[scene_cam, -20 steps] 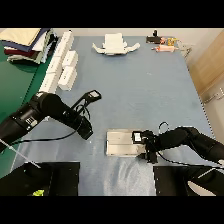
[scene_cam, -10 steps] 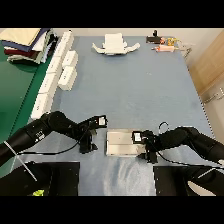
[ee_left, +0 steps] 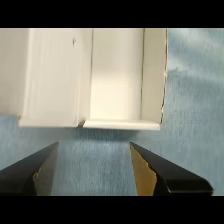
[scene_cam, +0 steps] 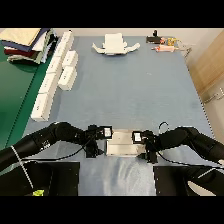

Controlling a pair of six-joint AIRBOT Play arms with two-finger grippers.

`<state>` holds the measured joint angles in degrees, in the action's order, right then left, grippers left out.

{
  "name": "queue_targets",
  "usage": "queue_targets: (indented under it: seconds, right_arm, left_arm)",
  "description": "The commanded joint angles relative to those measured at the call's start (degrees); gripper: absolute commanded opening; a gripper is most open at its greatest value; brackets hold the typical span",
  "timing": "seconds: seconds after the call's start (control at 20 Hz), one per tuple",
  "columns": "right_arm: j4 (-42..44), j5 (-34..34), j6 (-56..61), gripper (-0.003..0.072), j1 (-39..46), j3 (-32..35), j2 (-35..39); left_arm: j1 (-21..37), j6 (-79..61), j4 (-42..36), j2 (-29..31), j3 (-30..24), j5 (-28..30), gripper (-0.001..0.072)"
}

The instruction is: Fold the box.

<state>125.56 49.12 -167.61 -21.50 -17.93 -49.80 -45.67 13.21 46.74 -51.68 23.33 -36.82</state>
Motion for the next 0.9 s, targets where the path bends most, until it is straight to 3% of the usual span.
queue_targets:
  seconds: [0.0,0.3,0.85]
  right_arm:
    - [0.0,0.0,0.0,0.0523,0.0,0.0,0.0]
    - [0.0,0.0,0.0,0.0523,0.0,0.0,0.0]
    - [0.0,0.0,0.0,0.0523,0.0,0.0,0.0]
  left_arm:
    - [-2.6,-0.3,-2.2,-0.8,-0.7,3.2,0.0677]
    - [-2.4,-0.4,-1.8,-2.7,-0.7,-0.3,0.0676]
    - [-3.0,-4.0,-6.1,-3.3,-0.3,2.8,0.0676]
